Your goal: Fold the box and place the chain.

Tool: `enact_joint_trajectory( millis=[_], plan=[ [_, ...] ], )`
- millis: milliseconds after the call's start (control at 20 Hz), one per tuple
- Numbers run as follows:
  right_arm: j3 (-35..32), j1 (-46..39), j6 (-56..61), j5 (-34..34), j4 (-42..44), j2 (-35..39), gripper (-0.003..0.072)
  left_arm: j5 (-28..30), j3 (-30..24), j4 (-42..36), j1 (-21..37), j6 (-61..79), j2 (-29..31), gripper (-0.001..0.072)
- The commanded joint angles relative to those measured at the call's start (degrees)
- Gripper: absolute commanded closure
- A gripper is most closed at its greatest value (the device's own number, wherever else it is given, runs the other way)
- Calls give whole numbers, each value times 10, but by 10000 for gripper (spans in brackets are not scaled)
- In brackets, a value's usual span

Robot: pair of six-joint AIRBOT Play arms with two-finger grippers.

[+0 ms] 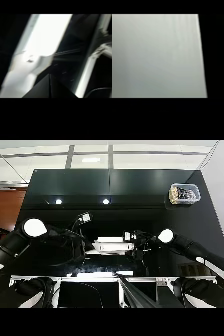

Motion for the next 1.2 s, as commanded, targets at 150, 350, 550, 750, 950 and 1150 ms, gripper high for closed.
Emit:
enact_joint_trajectory(
  millis=[150, 350, 550, 750, 950, 1150],
  plan=[
    [0, 0, 0, 0, 0, 0, 207, 254, -17, -145, -71, -32, -59, 681],
    [0, 0, 0, 0, 0, 0, 207, 423, -14, -139, -79, -31, -145, 681],
    [0, 0, 0, 0, 0, 0, 207, 351, -3, -136, -80, -31, -197, 682],
    [0, 0, 0, 0, 0, 0, 207, 324, 3, -103, -78, -31, -196, 682],
    [0, 0, 0, 0, 0, 0, 208, 317, 19, -16, -69, -36, -126, 682],
    [0, 0, 0, 0, 0, 0, 207, 206, 14, 60, -21, -36, -15, 679]
  ],
)
